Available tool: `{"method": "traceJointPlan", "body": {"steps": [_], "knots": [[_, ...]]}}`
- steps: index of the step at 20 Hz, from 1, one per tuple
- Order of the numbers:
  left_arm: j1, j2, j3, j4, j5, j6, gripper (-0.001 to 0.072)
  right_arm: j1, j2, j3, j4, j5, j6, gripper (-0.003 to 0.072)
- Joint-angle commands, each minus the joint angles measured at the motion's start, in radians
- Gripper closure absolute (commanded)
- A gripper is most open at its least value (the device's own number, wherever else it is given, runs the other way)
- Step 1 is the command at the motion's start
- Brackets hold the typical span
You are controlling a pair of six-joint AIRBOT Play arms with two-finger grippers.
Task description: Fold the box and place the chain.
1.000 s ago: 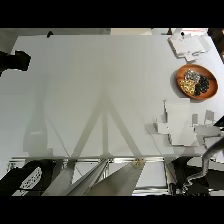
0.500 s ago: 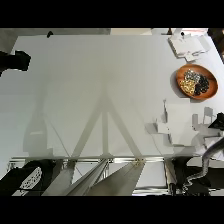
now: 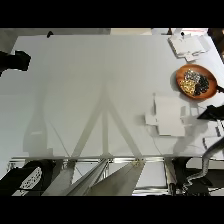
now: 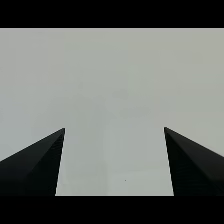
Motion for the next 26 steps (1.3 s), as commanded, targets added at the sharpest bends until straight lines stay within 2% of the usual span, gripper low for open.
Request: {"method": "traceJointPlan", "body": {"steps": [1, 3, 5, 9, 13, 18, 21, 26], "knots": [[0.0, 0.001, 0.0, 0.0, 0.0, 0.0, 0.0015, 0.145, 0.002, -0.026, 0.209, -0.027, -0.056, 0.0678], [0.0, 0.001, 0.0, 0.0, 0.0, 0.0, 0.0015, 0.245, 0.002, -0.057, 0.303, -0.106, -0.084, 0.0678], [0.0, 0.001, 0.0, 0.0, 0.0, 0.0, 0.0015, 0.361, 0.014, -0.078, 0.4, -0.242, -0.095, 0.0679], [0.0, 0.001, 0.0, 0.0, 0.0, 0.0, 0.0015, 0.574, 0.05, -0.079, 0.564, -0.427, -0.14, 0.0678], [0.0, 0.001, 0.0, 0.0, 0.0, 0.0, 0.0015, 0.753, 0.07, -0.083, 0.605, -0.607, -0.146, 0.0679], [0.0, 0.001, 0.0, 0.0, 0.0, 0.0, 0.0015, 0.933, 0.093, -0.17, 0.618, -0.941, -0.068, 0.0679], [0.0, 0.001, 0.0, 0.0, 0.0, 0.0, 0.0015, 0.975, 0.093, -0.211, 0.616, -0.983, -0.048, 0.0679], [0.0, 0.001, 0.0, 0.0, 0.0, 0.0, 0.0015, 0.974, 0.14, -0.211, 0.575, -1.002, -0.015, 0.0677]]}}
